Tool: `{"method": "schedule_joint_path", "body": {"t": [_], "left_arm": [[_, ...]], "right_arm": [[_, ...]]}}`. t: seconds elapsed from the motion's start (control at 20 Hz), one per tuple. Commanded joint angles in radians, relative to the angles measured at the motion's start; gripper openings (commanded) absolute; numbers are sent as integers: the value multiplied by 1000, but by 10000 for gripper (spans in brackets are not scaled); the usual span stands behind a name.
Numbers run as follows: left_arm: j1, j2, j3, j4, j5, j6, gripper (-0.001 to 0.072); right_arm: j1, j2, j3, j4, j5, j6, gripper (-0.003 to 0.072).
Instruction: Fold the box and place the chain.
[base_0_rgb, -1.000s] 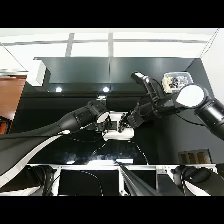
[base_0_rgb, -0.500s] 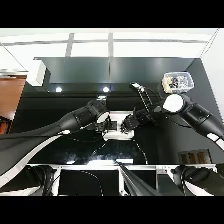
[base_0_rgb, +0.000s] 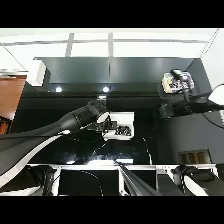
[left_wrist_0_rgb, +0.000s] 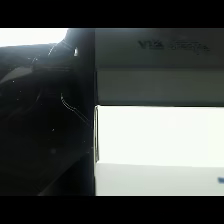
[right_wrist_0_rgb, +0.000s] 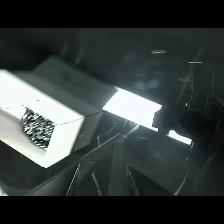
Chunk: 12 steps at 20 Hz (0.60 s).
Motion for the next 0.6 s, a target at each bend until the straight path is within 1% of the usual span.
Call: {"method": "schedule_joint_path", "body": {"t": [0.0, 0.05, 0.1, 0.15, 0.2, 0.25, 0.4, 0.55], "left_arm": [[-1, 1, 1, -13, 18, 0, 25], [-1, 1, 1, -12, 18, -3, 24], [0, 1, 6, -11, 2, -8, 52], [-1, 3, 14, -12, -5, -7, 268], [-1, 11, 26, -20, -13, 16, 616], [-3, 29, 35, -18, -13, 54, 708], [3, 148, 43, 4, -26, 218, 708], [61, 291, 10, 48, -122, 430, 708]], "right_arm": [[-107, 51, 2, 43, 35, 6, 355], [-102, 51, 2, 42, 40, 5, 355], [-102, 51, 2, 41, 47, 2, 355], [-102, 51, 2, 37, 55, 2, 355], [-102, 51, 2, 34, 66, 2, 355], [-102, 51, 2, 34, 82, 2, 355], [-102, 51, 2, 34, 101, 2, 355], [-103, 51, 2, 31, 103, 2, 355]]}}
